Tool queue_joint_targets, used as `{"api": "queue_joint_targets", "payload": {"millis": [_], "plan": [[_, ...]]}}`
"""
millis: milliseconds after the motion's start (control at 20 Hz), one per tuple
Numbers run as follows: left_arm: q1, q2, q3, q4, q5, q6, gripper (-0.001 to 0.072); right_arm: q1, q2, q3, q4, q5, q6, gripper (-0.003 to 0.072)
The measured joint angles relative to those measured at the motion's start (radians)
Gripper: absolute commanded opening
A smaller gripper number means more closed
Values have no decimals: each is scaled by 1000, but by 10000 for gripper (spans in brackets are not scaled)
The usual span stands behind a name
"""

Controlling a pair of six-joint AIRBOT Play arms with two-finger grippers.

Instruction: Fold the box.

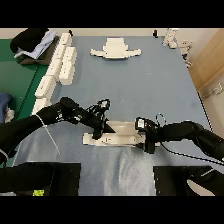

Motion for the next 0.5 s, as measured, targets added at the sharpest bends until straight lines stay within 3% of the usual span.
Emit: {"api": "queue_joint_targets", "payload": {"millis": [500], "plan": [[0, 0, 0, 0, 0, 0, 13, 3, -68, 0, 32, 11, -85, 706]]}}
